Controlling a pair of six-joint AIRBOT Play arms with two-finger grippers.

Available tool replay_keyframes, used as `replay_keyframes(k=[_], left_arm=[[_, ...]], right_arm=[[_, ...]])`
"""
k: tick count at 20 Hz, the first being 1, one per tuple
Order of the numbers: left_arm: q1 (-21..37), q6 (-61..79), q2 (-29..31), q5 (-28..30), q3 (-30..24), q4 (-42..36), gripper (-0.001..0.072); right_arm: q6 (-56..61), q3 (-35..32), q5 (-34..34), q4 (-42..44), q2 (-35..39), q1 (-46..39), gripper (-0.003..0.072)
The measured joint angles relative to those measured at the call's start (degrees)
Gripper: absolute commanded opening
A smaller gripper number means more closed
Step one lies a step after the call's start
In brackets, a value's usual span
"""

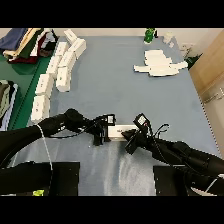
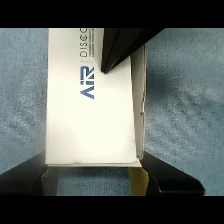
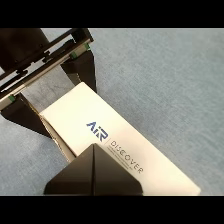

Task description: Fold the box.

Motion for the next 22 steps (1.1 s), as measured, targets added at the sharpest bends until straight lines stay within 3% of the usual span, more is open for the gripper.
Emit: replay_keyframes(k=[7, 18, 22], left_arm=[[0.0, -0.07, 0.0, -0.07, 0.0, -0.04, 0.0471], [0.0, -0.09, 0.0, -0.11, 0.0, -0.07, 0.0471], [0.0, -0.07, 0.0, -0.04, 0.0, -0.04, 0.0471]], right_arm=[[0.0, 0.11, -1.18, -0.33, 3.21, -0.09, 0.0005], [0.0, 0.92, 2.56, -0.44, 6.21, -1.4, 0.0005], [0.02, 6.23, -6.78, -1.6, 6.19, -7.3, 0.0005]])
